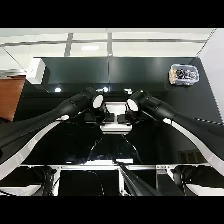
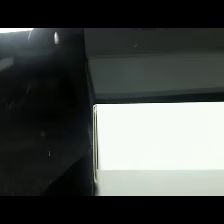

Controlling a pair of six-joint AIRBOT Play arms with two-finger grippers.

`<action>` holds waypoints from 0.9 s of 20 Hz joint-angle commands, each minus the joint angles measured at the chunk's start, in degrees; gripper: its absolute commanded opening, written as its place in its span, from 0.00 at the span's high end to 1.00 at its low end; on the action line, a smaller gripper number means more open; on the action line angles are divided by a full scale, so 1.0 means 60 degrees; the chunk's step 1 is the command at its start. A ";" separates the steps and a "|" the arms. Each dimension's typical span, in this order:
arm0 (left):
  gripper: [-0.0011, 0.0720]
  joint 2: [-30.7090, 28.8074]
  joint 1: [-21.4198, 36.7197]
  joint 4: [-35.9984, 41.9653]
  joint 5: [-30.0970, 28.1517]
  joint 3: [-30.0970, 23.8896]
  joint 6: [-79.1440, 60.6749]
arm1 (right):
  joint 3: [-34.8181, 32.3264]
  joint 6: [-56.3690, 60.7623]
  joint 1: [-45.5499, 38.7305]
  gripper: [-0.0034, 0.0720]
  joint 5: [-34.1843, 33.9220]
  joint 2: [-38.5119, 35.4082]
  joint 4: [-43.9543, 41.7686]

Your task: Fold the box and place the chain.

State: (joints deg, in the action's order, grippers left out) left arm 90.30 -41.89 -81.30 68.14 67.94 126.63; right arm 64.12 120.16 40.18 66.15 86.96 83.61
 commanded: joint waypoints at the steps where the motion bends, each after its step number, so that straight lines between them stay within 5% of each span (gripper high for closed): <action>1: 0.95 0.0000 0.0000 -0.0080 -0.0095 0.0007 -0.0106 | 0.0015 0.0197 0.0029 0.94 0.0153 0.0044 0.0069; 4: 0.95 0.0000 0.0000 -0.0080 -0.0091 0.0007 -0.0106 | 0.0015 0.0189 0.0029 0.93 0.0310 0.0040 -0.0015; 5: 0.95 0.0000 0.0000 -0.0080 -0.0091 0.0007 -0.0106 | 0.0015 0.0189 0.0029 0.84 0.0353 0.0036 -0.0066; 6: 0.95 0.0000 0.0004 -0.0080 -0.0091 0.0007 -0.0106 | 0.0015 0.0193 0.0025 0.60 0.0379 0.0036 -0.0124; 18: 0.95 0.0000 0.0000 -0.0080 -0.0080 0.0007 -0.0106 | 0.0011 0.0182 0.0025 0.60 0.0124 0.0127 -0.0656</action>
State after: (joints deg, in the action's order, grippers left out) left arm 90.30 -41.89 -81.82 67.68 67.94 125.97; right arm 64.16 121.32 40.29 67.42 87.61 80.14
